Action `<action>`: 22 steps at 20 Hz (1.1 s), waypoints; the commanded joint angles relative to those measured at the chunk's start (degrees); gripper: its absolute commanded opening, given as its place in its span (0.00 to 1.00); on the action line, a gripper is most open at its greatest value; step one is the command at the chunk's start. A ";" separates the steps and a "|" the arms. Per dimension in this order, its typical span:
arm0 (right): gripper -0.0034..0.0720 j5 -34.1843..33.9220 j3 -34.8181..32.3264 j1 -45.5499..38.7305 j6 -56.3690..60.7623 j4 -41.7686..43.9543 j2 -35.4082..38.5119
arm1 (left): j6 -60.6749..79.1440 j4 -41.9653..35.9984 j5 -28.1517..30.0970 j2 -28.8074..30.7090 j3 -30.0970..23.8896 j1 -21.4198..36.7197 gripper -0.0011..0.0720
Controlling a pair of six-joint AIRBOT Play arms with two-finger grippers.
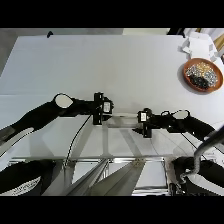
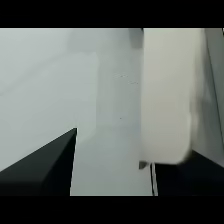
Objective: Fold the box and place the chain.
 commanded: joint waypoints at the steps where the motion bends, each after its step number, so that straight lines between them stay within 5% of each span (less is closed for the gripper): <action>1: 0.54 0.02 0.02 0.02 0.00 0.00 0.04 | -12.48 9.27 0.33 8.11 0.07 0.02 0.72; 4: 0.54 0.02 0.02 0.02 0.00 0.02 0.04 | -22.25 15.10 -5.75 13.81 0.07 0.02 0.65; 8: 0.54 0.04 0.02 0.02 0.00 0.00 0.04 | -26.88 20.50 -20.48 15.23 0.00 -0.20 0.05; 12: 0.54 0.02 0.02 0.02 0.00 0.02 0.04 | -26.91 20.24 -25.86 14.21 0.00 -3.26 0.02; 15: 0.54 0.02 0.02 0.02 0.00 0.02 0.04 | -26.93 19.96 -18.84 12.39 0.00 -8.87 0.02; 22: 0.54 0.04 0.02 0.02 0.00 0.00 0.04 | -27.76 0.87 14.69 2.27 0.00 -10.01 0.02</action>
